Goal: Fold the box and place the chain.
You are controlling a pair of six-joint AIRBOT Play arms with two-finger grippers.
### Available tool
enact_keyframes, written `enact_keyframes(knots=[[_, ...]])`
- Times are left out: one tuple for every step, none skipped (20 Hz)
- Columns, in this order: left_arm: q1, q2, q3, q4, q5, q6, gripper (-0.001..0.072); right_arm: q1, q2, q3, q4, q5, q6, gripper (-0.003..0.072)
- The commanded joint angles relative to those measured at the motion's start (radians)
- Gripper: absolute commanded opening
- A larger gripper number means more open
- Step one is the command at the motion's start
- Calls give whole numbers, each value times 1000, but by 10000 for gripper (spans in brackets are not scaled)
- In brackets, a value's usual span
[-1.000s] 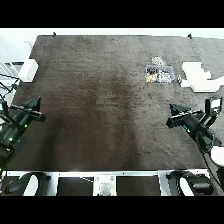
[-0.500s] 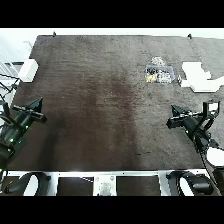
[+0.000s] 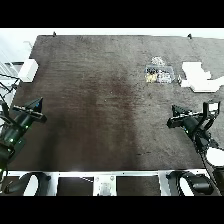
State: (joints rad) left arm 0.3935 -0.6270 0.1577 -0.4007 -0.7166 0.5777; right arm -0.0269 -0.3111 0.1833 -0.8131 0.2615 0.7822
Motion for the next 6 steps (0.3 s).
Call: enact_keyframes(knots=[[-11, -3, -1, -2, 1, -1, 20, 1, 0, 0, 0, 0, 0, 5], [-44, -10, 0, -20, 24, -1, 20, 0, 0, 0, 0, 0, 0, 6], [-64, -10, 0, -21, 31, -1, 20, 2, 0, 0, 0, 0, 0, 6], [-68, -10, 0, -19, 19, -1, 20, 0, 0, 0, 0, 0, 0, 5], [-68, -10, 0, -21, 3, -1, 20, 0, 0, 0, 0, 0, 0, 6], [-69, -10, 0, -23, -4, -1, 21, 1, 0, 0, 0, 0, 0, 6]])
